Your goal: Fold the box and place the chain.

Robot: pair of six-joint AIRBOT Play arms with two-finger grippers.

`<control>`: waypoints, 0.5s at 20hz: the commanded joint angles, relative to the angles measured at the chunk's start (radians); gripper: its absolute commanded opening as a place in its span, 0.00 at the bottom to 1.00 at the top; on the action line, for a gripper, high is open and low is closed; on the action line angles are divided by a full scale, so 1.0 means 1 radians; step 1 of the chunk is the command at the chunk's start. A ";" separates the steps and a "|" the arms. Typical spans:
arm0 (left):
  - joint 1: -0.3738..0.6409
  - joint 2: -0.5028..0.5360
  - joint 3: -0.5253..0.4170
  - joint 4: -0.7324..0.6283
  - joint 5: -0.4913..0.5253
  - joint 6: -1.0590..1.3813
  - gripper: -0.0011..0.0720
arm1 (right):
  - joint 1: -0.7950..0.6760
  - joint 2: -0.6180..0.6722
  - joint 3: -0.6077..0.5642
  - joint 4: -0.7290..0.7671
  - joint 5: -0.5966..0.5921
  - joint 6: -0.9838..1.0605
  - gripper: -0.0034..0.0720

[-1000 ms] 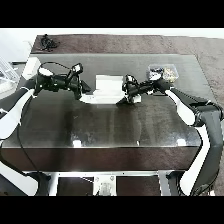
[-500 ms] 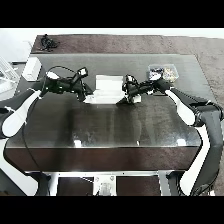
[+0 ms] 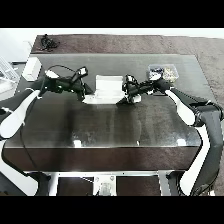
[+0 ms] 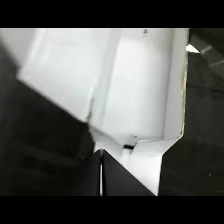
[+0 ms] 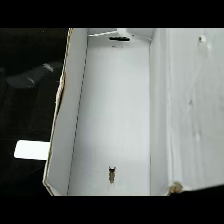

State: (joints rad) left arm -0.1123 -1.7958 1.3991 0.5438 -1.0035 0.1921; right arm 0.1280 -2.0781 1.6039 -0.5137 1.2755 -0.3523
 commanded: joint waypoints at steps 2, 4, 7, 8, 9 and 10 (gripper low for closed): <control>0.078 0.093 0.000 0.011 -0.005 -0.062 0.04 | 0.000 0.000 0.001 0.000 0.000 0.000 0.82; 0.111 0.113 0.000 0.015 -0.063 -0.163 0.04 | 0.000 0.000 0.001 0.000 0.000 0.000 0.82; 0.151 0.114 0.000 0.077 -0.121 -0.364 0.04 | 0.000 0.000 0.001 0.000 0.000 0.000 0.82; 0.165 0.114 0.000 0.111 -0.102 -0.481 0.04 | 0.000 0.000 0.001 0.000 0.000 0.000 0.82; 0.183 0.115 0.000 0.146 -0.087 -0.604 0.04 | 0.000 0.000 0.001 0.000 0.000 0.000 0.82; 0.201 0.114 0.000 0.187 -0.086 -0.712 0.04 | 0.000 0.000 0.001 0.000 0.000 0.000 0.82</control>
State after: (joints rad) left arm 0.0448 -1.6878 1.3991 0.6353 -1.0847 -0.2115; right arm 0.1284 -2.0781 1.6043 -0.5133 1.2755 -0.3523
